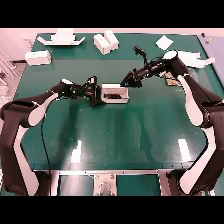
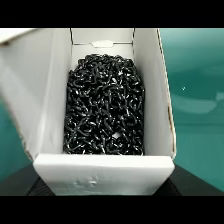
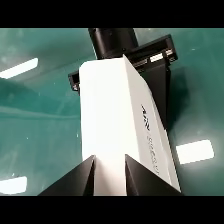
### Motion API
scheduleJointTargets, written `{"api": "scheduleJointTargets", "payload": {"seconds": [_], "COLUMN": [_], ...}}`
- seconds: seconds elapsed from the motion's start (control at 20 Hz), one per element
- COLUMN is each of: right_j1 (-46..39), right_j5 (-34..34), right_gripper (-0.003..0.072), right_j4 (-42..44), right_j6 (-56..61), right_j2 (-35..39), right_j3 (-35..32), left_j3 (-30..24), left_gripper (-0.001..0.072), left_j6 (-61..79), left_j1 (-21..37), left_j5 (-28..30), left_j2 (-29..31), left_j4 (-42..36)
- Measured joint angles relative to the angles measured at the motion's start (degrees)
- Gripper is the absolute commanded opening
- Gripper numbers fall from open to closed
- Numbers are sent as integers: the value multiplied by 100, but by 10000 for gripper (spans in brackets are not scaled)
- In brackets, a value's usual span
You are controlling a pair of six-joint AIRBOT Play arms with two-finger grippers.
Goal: Fold the box and place the chain.
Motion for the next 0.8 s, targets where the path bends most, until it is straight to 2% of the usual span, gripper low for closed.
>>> {"api": "scheduleJointTargets", "payload": {"seconds": [0.25,0.5,0.8], "right_j1": [162,304,374], "right_j5": [-286,-608,-555], "right_gripper": [246,291,296], "right_j4": [-227,-299,-525], "right_j6": [-72,-155,-168], "right_j2": [-2,-2,-2], "right_j3": [33,37,39], "left_j3": [0,0,0], "left_gripper": [526,526,526], "left_j6": [0,0,-2], "left_j1": [0,0,0], "left_j5": [0,0,0], "left_j2": [0,0,0], "left_j4": [0,0,0]}}
